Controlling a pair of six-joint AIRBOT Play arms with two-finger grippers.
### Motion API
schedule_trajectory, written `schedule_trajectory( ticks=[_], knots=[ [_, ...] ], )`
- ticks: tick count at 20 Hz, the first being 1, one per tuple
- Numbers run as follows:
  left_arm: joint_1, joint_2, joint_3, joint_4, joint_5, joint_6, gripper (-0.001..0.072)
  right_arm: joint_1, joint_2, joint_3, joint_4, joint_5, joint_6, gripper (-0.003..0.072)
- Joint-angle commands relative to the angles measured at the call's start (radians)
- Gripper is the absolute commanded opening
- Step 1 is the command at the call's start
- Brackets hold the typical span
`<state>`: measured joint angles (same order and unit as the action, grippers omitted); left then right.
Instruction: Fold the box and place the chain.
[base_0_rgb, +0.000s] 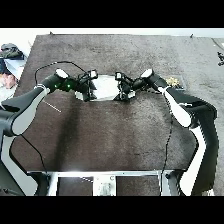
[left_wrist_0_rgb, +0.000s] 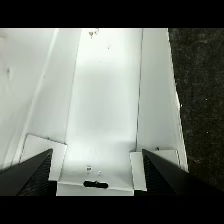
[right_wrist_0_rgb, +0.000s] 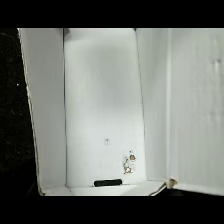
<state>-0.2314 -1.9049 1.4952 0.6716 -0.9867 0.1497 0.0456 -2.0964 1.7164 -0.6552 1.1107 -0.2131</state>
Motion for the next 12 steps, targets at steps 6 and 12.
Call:
schedule_trajectory(
  ticks=[6, 12],
  knots=[
    [0.015, -0.001, 0.000, 0.016, -0.010, -0.007, 0.0117, 0.001, 0.000, 0.000, 0.001, 0.000, 0.001, 0.0398],
    [0.080, 0.001, 0.001, 0.011, -0.137, -0.019, 0.0010, 0.001, 0.000, 0.000, 0.001, 0.000, 0.001, 0.0398]
  ],
)
